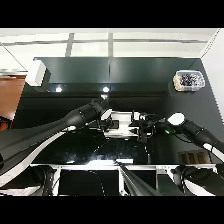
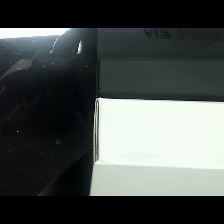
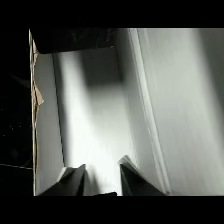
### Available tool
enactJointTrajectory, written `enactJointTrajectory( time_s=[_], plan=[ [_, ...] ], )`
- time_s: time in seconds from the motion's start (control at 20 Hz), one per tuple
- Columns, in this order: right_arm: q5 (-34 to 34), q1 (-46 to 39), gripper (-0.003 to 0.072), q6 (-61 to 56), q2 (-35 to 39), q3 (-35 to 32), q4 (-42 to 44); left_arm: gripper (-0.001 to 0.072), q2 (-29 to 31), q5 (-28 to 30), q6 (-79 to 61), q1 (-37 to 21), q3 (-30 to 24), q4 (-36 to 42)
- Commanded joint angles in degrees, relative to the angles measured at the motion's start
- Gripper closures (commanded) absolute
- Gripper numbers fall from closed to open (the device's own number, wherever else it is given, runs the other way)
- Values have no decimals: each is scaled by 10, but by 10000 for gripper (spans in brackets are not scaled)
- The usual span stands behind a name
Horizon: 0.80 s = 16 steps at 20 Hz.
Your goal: Fold the box and place the chain.
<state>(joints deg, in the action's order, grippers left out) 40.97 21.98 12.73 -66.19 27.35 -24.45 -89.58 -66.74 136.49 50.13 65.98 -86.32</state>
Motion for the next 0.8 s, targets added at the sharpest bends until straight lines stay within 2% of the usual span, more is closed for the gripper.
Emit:
enactJointTrajectory(
  time_s=[0.0, 0.05, 0.1, 0.15, 0.2, 0.25, 0.3, 0.35, 0.4, 0.5, 0.6, 0.75],
  plan=[
    [-1, 1, 288, -5, -4, 0, 8, 683, 0, 2, 0, 0, 0, 0],
    [-1, 1, 298, -5, -4, 0, 4, 683, 0, 2, 0, 0, 0, 0],
    [-1, 1, 511, -9, -4, 0, 2, 683, 0, 2, 0, 0, 0, 1],
    [-4, 1, 516, -19, -4, 0, 2, 684, 0, 2, 0, 0, 0, 2],
    [-10, 1, 262, -28, -4, 0, 5, 683, 0, 2, 0, 0, 0, 5],
    [-14, 1, 228, -30, -4, 0, 4, 683, 0, 2, 0, 0, 0, 5],
    [-14, 0, 554, -31, -4, 0, 2, 683, 0, 2, 0, 0, 0, 5],
    [-14, 0, 672, -33, -4, 0, 2, 683, 0, 2, 0, 0, 0, 5],
    [-14, -2, 671, -56, -2, 0, 2, 683, 0, 3, 0, 0, 0, 5],
    [-5, -20, 671, -187, 20, 6, -25, 683, 0, 2, 0, 0, 0, 5],
    [34, -63, 672, -380, 63, 27, -131, 684, 0, 2, 0, 0, 0, 5],
    [115, -192, 672, -673, 134, 54, -309, 683, 0, 2, 0, 0, 0, 5]
  ],
)
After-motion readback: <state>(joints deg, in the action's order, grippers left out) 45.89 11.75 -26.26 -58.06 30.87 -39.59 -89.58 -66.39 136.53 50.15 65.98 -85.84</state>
